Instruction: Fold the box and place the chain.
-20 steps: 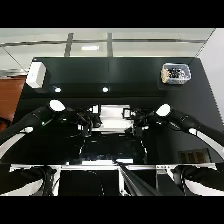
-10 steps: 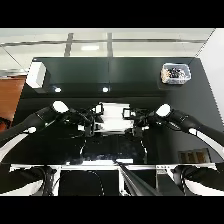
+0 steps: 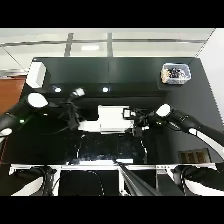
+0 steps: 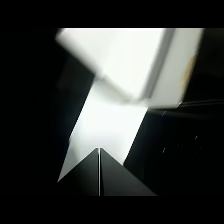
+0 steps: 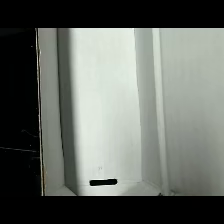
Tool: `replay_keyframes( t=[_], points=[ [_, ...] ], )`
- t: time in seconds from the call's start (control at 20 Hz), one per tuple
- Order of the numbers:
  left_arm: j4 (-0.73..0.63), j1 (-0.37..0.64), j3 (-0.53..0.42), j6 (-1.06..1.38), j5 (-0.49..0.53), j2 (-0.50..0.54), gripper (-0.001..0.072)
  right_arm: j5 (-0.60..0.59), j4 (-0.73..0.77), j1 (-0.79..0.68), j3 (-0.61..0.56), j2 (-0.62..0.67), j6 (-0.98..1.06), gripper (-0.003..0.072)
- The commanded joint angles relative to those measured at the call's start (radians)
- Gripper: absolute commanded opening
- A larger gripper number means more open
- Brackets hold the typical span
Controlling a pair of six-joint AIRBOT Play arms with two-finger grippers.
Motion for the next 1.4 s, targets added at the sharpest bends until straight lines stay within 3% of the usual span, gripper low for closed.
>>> replay_keyframes(
  t=[0.0,0.1,0.25,0.35,0.5,0.65,0.8,0.85,0.9,0.95,1.25,1.35],
  points=[
    [0.121,0.208,-0.034,-0.568,-0.092,0.039,0.0025,0.0,0.0,0.0,0.0,0.0,0.0,0.0308],
    [0.04,0.327,-0.099,-0.763,-0.128,-0.013,0.0026,0.0,0.0,0.0,0.0,0.0,0.0,0.0308],
    [-0.236,0.423,-0.175,-0.634,-0.195,-0.153,0.0025,0.0,0.0,0.0,0.0,0.0,0.0,0.0308],
    [-0.358,0.397,-0.177,-0.561,-0.183,-0.239,0.0024,0.0,0.0,0.0,0.0,0.0,0.0,0.0307],
    [-0.502,0.279,-0.157,-0.465,-0.137,-0.318,0.0025,0.0,0.0,0.0,0.0,0.0,0.0,0.0307],
    [-0.491,0.165,-0.097,-0.445,-0.142,-0.332,0.0025,0.0,0.0,0.0,0.0,0.0,0.0,0.0307],
    [-0.496,0.151,-0.04,-0.446,-0.184,-0.332,0.0043,0.0,0.0,0.0,0.0,0.0,0.0,0.0307],
    [-0.495,0.151,-0.019,-0.446,-0.222,-0.332,0.0229,0.0,0.0,0.0,0.0,0.0,0.0,0.0307],
    [-0.496,0.15,-0.002,-0.446,-0.257,-0.332,0.0518,0.0,0.0,0.0,0.0,0.0,0.0,0.0307],
    [-0.495,0.144,0.015,-0.452,-0.278,-0.332,0.0652,0.0,0.0,0.0,0.0,0.0,0.0,0.0307],
    [-0.416,0.018,0.089,-0.589,-0.254,-0.332,0.0612,0.0,0.0,0.0,0.0,0.0,0.0,0.0307],
    [-0.341,-0.034,0.126,-0.666,-0.238,-0.332,0.0452,0.0,0.0,0.0,0.0,0.0,0.0,0.0307]
  ],
)
